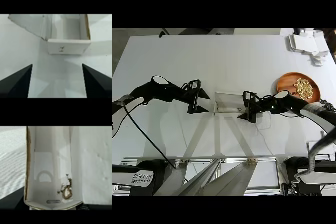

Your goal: Fold the box and place the chain.

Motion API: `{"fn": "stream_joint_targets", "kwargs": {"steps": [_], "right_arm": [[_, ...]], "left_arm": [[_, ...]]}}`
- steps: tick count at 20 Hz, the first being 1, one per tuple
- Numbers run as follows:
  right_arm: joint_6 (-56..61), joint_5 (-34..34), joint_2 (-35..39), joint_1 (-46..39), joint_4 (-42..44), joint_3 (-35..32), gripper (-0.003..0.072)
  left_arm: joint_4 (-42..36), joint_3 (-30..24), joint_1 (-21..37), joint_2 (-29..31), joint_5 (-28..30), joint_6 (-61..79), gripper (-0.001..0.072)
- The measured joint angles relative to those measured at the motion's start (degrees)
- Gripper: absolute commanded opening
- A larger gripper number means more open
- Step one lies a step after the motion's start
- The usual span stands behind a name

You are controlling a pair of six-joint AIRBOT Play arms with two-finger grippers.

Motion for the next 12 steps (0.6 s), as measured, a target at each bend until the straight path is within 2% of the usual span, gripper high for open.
{"fn": "stream_joint_targets", "kwargs": {"steps": [7,12], "right_arm": [[0.0,0.0,0.0,0.0,0.0,0.0,0.0386],[0.0,0.0,0.0,0.0,0.0,0.0,0.0386]], "left_arm": [[-1.6,3.9,-0.6,-2.7,-6.3,3.1,0.0703],[-1.8,4.9,-2.3,-4.5,-8.3,2.4,0.0702]]}}
